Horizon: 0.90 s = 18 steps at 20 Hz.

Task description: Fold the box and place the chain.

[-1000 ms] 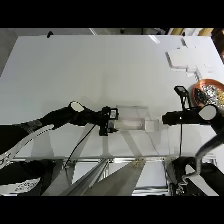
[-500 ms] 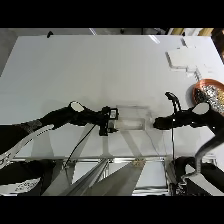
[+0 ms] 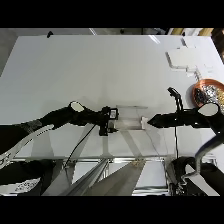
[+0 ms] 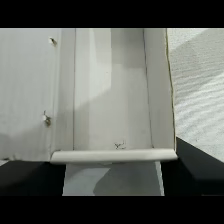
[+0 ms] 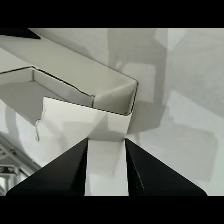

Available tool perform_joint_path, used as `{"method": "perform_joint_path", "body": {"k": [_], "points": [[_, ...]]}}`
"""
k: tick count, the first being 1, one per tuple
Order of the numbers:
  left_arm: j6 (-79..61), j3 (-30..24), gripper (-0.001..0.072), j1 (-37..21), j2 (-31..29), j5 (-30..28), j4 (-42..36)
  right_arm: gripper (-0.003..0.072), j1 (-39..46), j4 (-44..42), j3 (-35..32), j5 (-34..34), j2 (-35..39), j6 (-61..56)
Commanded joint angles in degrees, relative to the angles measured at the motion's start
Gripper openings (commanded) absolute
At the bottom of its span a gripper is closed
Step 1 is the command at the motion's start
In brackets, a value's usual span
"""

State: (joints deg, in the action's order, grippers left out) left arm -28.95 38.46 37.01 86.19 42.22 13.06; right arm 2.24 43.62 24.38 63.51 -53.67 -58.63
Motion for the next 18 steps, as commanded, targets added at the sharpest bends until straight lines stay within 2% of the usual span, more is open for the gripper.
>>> {"method": "perform_joint_path", "body": {"k": [1, 4, 6, 9, 18], "points": [[0.00, 0.02, 0.0271, 0.00, 0.02, 0.00, 0.00, 0.0273, -0.15, -1.62, -0.98, -0.96, 0.33, 0.68], [0.00, 0.02, 0.0271, 0.00, 0.02, 0.00, 0.00, 0.0292, -3.56, -0.81, -1.68, -3.54, 0.33, -0.13], [0.00, 0.02, 0.0271, 0.00, 0.02, 0.00, 0.00, 0.0337, -7.52, -0.96, -1.66, -5.60, 0.33, -1.88], [0.00, 0.02, 0.0271, 0.00, 0.02, 0.00, 0.02, 0.0341, -13.53, 0.48, -1.42, -9.01, 0.31, -6.27], [0.00, 0.02, 0.0271, 0.00, 0.02, 0.00, 0.00, 0.0372, -22.97, 19.93, 6.56, -10.67, -2.49, -34.58]]}}
